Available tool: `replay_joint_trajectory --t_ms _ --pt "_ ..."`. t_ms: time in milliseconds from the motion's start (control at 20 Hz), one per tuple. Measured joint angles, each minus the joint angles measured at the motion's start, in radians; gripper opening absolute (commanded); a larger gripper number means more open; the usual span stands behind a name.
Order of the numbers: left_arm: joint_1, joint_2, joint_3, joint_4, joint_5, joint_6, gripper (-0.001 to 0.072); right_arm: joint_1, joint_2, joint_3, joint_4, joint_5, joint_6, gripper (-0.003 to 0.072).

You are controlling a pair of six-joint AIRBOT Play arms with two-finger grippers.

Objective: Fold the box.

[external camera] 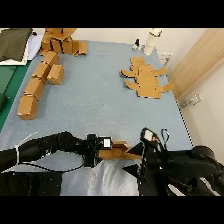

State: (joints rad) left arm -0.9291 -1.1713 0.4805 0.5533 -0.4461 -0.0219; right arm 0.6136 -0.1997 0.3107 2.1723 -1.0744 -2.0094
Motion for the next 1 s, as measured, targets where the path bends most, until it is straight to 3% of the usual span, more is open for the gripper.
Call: replay_joint_trajectory --t_ms 150,200,300,350,500,650,800,1000 --pt "0.000 0.000 0.000 0.000 0.000 0.000 0.0524 0.002 0.041 -0.002 0.026 0.014 0.323 0.0648" --pt "0.000 0.000 0.000 0.000 0.000 0.000 0.0523 0.002 0.042 -0.003 0.022 0.021 0.457 0.0585" --pt "0.000 0.000 0.000 0.000 0.000 0.000 0.0524 0.002 0.039 -0.005 0.018 0.041 0.754 0.0253" --pt "0.000 0.000 0.000 0.000 0.000 0.000 0.0524 0.002 0.034 -0.005 0.019 0.046 0.906 0.0185" --pt "0.000 0.000 0.000 0.000 0.000 0.000 0.0524 0.002 0.024 -0.006 0.019 0.043 1.229 0.0181" --pt "0.000 0.000 0.000 0.000 0.000 0.000 0.0524 0.002 0.019 -0.006 0.003 0.039 1.379 0.0181" --pt "0.000 0.000 0.000 0.000 0.000 0.000 0.0524 0.002 0.012 -0.006 -0.011 0.079 1.429 0.0153" --pt "0.000 0.000 0.000 0.000 0.000 0.000 0.0524 -0.001 -0.062 -0.006 -0.010 0.219 1.365 0.0153"
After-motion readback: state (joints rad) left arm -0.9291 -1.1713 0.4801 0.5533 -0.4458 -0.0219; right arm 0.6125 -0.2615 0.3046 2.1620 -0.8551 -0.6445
